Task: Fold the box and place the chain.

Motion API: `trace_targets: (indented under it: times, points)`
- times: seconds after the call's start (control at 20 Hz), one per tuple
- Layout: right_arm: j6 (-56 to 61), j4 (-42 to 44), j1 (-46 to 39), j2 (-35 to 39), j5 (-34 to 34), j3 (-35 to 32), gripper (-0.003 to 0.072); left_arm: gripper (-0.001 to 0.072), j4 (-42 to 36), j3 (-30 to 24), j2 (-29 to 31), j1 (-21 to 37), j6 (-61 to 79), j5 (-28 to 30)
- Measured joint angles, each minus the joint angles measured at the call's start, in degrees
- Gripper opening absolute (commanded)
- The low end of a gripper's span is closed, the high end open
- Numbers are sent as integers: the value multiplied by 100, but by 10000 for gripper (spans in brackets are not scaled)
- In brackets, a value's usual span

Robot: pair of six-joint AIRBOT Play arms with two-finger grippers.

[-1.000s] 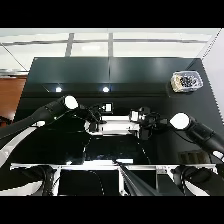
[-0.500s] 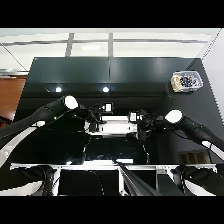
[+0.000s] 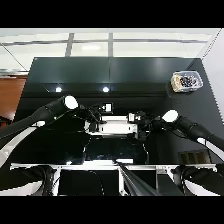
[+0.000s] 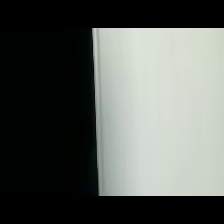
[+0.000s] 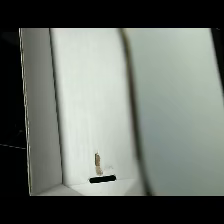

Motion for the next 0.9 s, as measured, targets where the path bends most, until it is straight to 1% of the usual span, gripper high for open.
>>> trace_targets:
  times: [0.75,0.8,0.85,0.9]
  points:
    - [-4,11,4,-138,-122,0,658,27,0,0,-2,0,0,2]
    - [-4,9,4,-138,-125,2,541,27,0,0,-2,0,0,4]
    - [-4,0,4,-138,-114,0,472,26,-2,0,-2,0,0,2]
    - [-9,-2,4,-138,-116,0,473,26,0,0,-2,0,0,2]
